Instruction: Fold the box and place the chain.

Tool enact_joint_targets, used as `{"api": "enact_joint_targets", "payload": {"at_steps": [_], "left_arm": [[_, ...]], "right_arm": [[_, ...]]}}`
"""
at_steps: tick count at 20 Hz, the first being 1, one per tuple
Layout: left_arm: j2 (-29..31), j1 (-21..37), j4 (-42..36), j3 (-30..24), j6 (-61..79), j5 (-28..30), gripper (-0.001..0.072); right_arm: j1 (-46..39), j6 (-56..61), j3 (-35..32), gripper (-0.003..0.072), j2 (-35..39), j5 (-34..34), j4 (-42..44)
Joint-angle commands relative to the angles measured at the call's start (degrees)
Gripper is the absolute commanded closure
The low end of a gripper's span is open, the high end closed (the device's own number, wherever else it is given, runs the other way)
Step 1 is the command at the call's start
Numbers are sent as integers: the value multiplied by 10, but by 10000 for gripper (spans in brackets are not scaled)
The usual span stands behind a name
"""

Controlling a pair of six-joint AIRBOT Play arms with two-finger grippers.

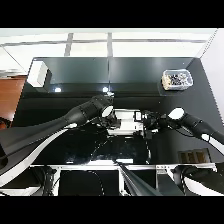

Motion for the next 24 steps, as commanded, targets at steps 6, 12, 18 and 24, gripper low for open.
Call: {"api": "enact_joint_targets", "payload": {"at_steps": [6,12,18,24], "left_arm": [[-7,-4,2,8,-40,-2,447],[-7,-5,0,8,-40,-2,690],[-7,-5,2,22,-40,-8,340],[-38,-12,33,62,-54,-63,343]], "right_arm": [[0,0,0,450,0,0,0],[0,0,0,450,0,0,0],[0,0,0,450,0,0,0],[0,0,0,450,0,0,0]]}}
